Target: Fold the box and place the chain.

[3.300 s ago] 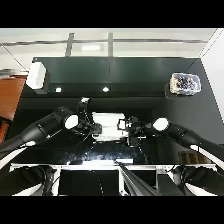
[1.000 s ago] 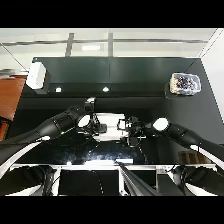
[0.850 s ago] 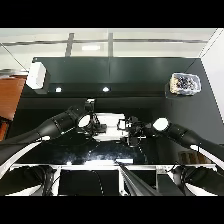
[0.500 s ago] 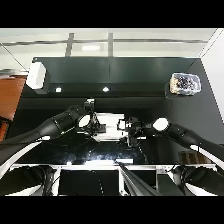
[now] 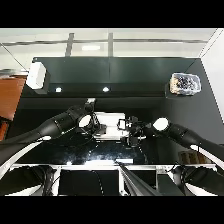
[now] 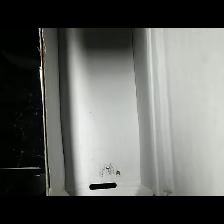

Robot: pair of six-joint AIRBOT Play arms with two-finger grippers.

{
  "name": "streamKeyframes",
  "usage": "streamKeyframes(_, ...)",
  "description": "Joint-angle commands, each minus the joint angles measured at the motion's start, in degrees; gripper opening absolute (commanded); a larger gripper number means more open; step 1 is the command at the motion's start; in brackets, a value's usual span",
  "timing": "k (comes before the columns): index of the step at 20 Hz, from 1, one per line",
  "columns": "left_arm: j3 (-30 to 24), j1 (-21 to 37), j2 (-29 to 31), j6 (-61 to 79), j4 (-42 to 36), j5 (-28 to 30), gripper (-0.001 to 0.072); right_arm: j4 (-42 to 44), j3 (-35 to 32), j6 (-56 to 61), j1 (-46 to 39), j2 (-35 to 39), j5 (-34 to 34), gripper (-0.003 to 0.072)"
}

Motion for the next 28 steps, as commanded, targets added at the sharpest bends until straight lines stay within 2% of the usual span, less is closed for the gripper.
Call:
streamKeyframes(1, 0.04, 0.02, 0.02, -0.04, 0.02, 0.07, 0.0290, 0.04, 0.04, 0.09, 0.02, -0.04, 0.09, 0.0409)
streamKeyframes(2, 0.04, 0.02, 0.02, -0.04, 0.02, 0.22, 0.0247, 0.04, 0.04, 0.09, 0.02, -0.04, 0.09, 0.0409)
streamKeyframes(6, 0.04, 0.02, 0.02, -0.04, 0.09, 0.46, 0.0234, 0.04, 0.04, 0.09, 0.02, -0.04, 0.09, 0.0409)
streamKeyframes(7, 0.04, 0.02, 0.02, -0.04, 0.09, 0.50, 0.0208, 0.04, 0.04, 0.09, 0.02, -0.04, 0.09, 0.0409)
streamKeyframes(9, 0.04, 0.02, 0.02, -0.02, 0.07, 0.81, 0.0058, 0.04, 0.04, 0.09, 0.02, -0.04, 0.09, 0.0409)
streamKeyframes(10, 0.04, 0.02, 0.02, 0.00, 0.07, 1.40, 0.0030, 0.04, 0.04, 0.07, 0.02, -0.04, 0.09, 0.0409)
streamKeyframes(13, 0.04, 0.02, 0.02, -0.02, 0.04, 1.79, 0.0030, 0.02, 0.04, 0.04, 0.02, -0.04, 0.09, 0.0410)
streamKeyframes(14, 0.04, 0.02, 0.02, 0.00, 0.02, 1.33, 0.0029, 0.07, 0.04, 0.09, 0.02, -0.04, 0.11, 0.0450)
streamKeyframes(15, 0.04, 0.02, 0.04, 0.11, 0.04, 0.92, 0.0030, 0.11, 0.07, 0.31, 0.02, -0.04, 0.09, 0.0631)
streamKeyframes(16, 0.04, 0.02, 0.04, 0.28, 0.09, 0.46, 0.0029, 0.04, 0.09, 0.90, 0.02, 0.04, 0.09, 0.0699)
streamKeyframes(19, 0.04, 0.02, 0.04, 1.29, 0.04, 0.13, 0.0029, -4.72, 0.09, 4.44, -0.15, 2.34, 0.13, 0.0699)
streamKeyframes(24, 1.33, 0.04, 0.09, 2.97, 0.31, -0.44, 0.0029, -21.20, 0.09, 13.64, -0.15, 7.37, 2.58, 0.0697)
streamKeyframes(28, 1.73, 0.09, -0.11, 2.84, 1.73, -0.76, 0.0027, -22.27, 0.09, 13.75, -0.09, 7.41, 3.41, 0.0698)
